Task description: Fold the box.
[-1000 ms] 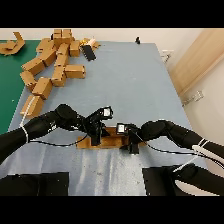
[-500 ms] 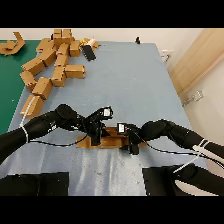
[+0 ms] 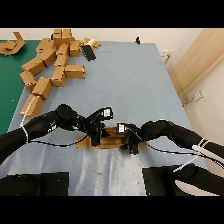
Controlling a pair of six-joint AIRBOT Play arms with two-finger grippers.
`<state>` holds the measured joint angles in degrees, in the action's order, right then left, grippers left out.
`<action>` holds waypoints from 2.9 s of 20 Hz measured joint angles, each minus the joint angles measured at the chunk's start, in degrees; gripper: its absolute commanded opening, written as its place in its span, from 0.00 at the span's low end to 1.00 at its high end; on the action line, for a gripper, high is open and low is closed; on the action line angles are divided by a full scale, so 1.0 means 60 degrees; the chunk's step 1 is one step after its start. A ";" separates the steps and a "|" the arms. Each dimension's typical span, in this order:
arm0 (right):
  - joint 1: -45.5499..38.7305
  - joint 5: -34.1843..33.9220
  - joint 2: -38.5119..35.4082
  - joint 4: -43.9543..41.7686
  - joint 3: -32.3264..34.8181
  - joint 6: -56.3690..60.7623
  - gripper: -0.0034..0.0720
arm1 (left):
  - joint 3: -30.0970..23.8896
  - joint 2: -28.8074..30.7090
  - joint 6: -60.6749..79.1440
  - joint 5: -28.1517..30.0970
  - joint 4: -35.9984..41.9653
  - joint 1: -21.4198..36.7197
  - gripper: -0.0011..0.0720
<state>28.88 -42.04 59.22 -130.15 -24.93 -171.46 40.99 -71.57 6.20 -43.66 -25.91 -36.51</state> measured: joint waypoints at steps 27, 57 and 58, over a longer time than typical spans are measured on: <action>0.0004 0.0029 0.0004 0.0091 -0.0011 0.0000 0.67 | 0.0004 0.0000 -0.0342 0.0168 0.0040 0.0004 0.36; 0.0000 -0.0106 0.0004 0.0113 -0.0011 -0.0007 0.67 | -0.2058 0.2980 -1.4648 0.0015 -0.0532 -0.2976 0.03; 0.0000 -0.0146 0.0004 0.0113 -0.0015 -0.0004 0.67 | -0.2244 0.2983 -1.4735 0.1158 -0.0120 -0.3490 0.03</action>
<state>28.88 -42.92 59.24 -129.47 -25.02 -171.48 27.53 -53.67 -82.21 -36.71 -26.63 -57.45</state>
